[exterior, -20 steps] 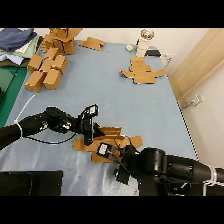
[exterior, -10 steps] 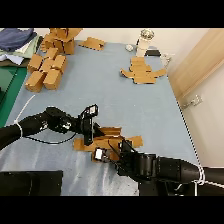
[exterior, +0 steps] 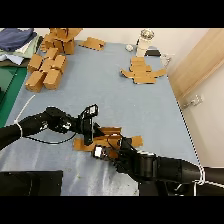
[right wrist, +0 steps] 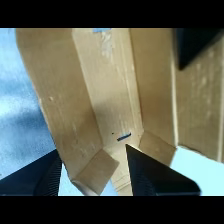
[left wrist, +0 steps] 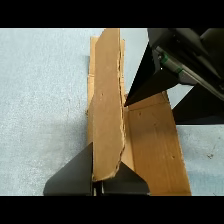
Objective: Fold the box.
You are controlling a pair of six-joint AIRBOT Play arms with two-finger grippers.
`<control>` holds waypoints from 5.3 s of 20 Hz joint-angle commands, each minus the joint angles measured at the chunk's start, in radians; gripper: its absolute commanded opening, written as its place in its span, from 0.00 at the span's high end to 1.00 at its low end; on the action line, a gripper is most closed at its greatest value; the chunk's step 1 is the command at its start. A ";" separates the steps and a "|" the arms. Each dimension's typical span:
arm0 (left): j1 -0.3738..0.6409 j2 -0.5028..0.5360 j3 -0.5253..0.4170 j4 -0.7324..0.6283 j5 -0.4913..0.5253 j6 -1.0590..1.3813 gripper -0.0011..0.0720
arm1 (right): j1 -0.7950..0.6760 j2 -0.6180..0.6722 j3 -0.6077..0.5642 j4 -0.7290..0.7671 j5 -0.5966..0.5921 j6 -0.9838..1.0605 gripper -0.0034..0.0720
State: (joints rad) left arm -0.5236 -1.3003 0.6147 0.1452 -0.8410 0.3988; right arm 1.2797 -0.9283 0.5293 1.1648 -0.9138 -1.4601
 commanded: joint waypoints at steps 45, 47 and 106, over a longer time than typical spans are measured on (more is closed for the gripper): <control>0.000 -0.001 0.000 0.000 0.000 0.001 0.97 | -0.803 -0.132 -0.061 1.094 0.127 -1.531 0.02; 0.000 -0.001 0.000 0.000 0.000 0.000 0.97 | -0.785 -0.131 -0.061 1.094 0.131 -1.542 0.05; 0.000 -0.001 0.000 0.000 0.000 0.000 0.97 | -0.815 -0.082 -0.047 1.048 0.120 -1.525 0.10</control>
State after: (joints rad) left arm -0.5236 -1.3006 0.6140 0.1452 -0.8398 0.3992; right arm 0.4717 -1.0195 0.4816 2.2044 -0.7982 -2.9856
